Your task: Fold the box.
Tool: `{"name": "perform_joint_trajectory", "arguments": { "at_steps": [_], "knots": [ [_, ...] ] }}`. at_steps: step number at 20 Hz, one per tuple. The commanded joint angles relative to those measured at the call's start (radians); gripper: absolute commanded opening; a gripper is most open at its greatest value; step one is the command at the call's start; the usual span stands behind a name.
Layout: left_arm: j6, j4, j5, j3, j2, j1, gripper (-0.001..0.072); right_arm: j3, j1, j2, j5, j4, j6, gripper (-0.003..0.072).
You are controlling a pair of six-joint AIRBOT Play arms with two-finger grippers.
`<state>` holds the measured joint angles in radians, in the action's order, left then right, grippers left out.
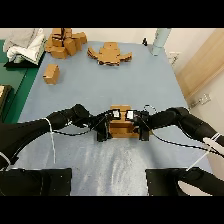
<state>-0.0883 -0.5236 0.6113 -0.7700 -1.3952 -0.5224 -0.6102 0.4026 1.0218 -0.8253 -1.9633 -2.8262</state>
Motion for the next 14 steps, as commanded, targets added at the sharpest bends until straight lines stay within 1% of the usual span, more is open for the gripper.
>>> {"name": "perform_joint_trajectory", "arguments": {
  "at_steps": [1, 3, 5, 11, 12, 13, 14],
  "knots": [
    [0.000, 0.000, -0.001, 0.000, 0.001, 0.000, 0.0507, 0.001, 0.001, 0.002, -0.012, -0.047, -0.039, 0.0161],
    [0.000, 0.000, 0.000, 0.000, 0.001, 0.000, 0.0507, 0.002, 0.001, 0.008, -0.008, -0.084, -0.071, 0.0161],
    [0.000, 0.000, 0.000, 0.000, 0.001, 0.000, 0.0507, 0.016, 0.001, 0.010, 0.020, -0.115, -0.109, 0.0161],
    [0.000, 0.000, 0.000, 0.000, 0.001, 0.000, 0.0507, 0.031, 0.003, 0.025, 0.060, -0.166, -0.178, 0.0170],
    [0.000, 0.000, -0.001, 0.000, 0.001, 0.000, 0.0508, 0.031, 0.003, 0.032, 0.066, -0.166, -0.178, 0.0231],
    [0.000, 0.000, 0.000, 0.000, 0.001, 0.000, 0.0507, 0.031, 0.003, 0.039, 0.067, -0.169, -0.178, 0.0367],
    [0.000, 0.000, 0.000, 0.000, 0.001, 0.000, 0.0507, 0.031, 0.003, 0.043, 0.066, -0.170, -0.178, 0.0435]
  ]
}}
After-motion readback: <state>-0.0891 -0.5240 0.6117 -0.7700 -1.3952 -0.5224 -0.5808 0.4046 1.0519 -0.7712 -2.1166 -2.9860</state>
